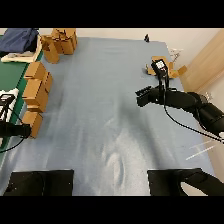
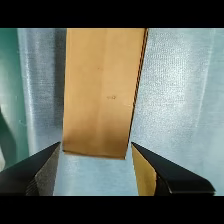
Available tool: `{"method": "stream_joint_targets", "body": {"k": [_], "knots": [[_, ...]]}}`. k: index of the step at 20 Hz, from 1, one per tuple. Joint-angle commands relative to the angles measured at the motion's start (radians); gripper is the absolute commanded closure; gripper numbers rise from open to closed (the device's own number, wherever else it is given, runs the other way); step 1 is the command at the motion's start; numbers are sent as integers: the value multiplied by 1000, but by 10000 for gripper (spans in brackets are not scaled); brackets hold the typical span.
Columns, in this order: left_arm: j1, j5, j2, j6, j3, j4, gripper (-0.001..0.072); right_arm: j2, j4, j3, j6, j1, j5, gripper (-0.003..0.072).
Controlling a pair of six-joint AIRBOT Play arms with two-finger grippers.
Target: Fold the box.
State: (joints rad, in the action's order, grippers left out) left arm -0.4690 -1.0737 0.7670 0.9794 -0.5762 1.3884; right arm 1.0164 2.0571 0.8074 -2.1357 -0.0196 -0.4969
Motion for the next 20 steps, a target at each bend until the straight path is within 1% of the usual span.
{"method": "stream_joint_targets", "body": {"k": [1,3,5,6,7,8,9,10,11,12,15,16,18,20], "knots": [[0,-120,-74,2,-37,-51,15,0,0,0,0,1,-10,684],[2,-171,-119,1,-61,-183,15,0,1,0,0,1,-14,684],[2,-170,-172,-12,-81,-346,16,0,8,1,0,1,-23,684],[5,-165,-193,-50,-100,-451,16,0,12,2,0,2,-25,684],[19,-148,-204,-54,-127,-519,16,0,13,2,0,3,-24,684],[45,-125,-203,-36,-170,-554,17,0,18,2,0,3,-24,684],[76,-107,-192,-17,-217,-555,17,0,28,2,0,3,-24,682],[113,-90,-169,-1,-275,-554,17,0,38,2,0,3,-31,680],[149,-83,-133,17,-332,-554,17,0,40,2,0,3,-36,628],[191,-83,-82,40,-397,-553,17,0,42,2,0,3,-37,596],[338,-76,91,79,-586,-534,17,0,32,2,0,3,-39,596],[387,-60,154,95,-649,-535,17,0,32,2,0,3,-39,595],[474,4,259,111,-748,-535,17,0,32,2,0,3,-39,596],[533,101,329,111,-803,-536,17,0,32,2,0,3,-39,595]]}}
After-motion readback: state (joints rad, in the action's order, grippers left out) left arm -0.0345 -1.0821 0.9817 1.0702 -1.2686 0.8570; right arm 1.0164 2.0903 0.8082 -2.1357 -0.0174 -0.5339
